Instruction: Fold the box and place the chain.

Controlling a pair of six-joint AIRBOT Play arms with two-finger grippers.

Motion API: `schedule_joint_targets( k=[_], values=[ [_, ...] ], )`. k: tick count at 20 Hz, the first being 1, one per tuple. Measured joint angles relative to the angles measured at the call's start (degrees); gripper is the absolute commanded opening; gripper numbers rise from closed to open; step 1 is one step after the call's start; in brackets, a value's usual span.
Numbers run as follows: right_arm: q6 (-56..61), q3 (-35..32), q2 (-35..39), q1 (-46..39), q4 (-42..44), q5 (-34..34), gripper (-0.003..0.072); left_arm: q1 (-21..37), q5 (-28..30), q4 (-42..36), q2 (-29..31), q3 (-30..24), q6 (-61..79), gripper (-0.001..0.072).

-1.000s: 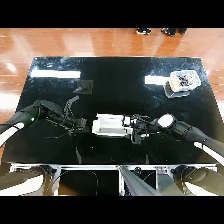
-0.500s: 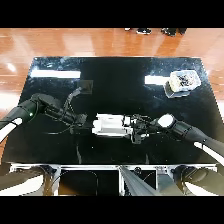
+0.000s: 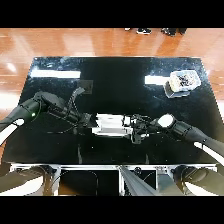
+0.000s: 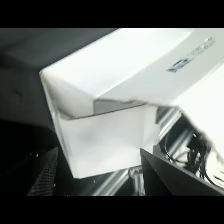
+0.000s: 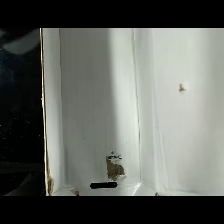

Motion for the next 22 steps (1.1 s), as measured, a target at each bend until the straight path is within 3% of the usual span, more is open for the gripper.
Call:
schedule_joint_targets(
  k=[6,12,16,22],
  values=[
    [0.0,0.0,0.0,0.0,0.0,0.0,0.0557,-8.1,-11.4,9.5,5.6,0.0,-11.1,0.0613],
    [0.2,0.0,0.0,0.0,0.0,-0.2,0.0557,-17.7,-18.6,22.9,8.1,0.0,-27.4,0.0611],
    [0.3,0.0,0.0,0.0,-0.1,-0.2,0.0557,-21.5,-21.3,26.2,8.6,0.0,-32.5,0.061],
    [-0.2,0.0,0.0,0.0,0.0,-0.1,0.0557,-21.9,-22.1,28.4,10.7,0.0,-34.2,0.0611]
  ],
)
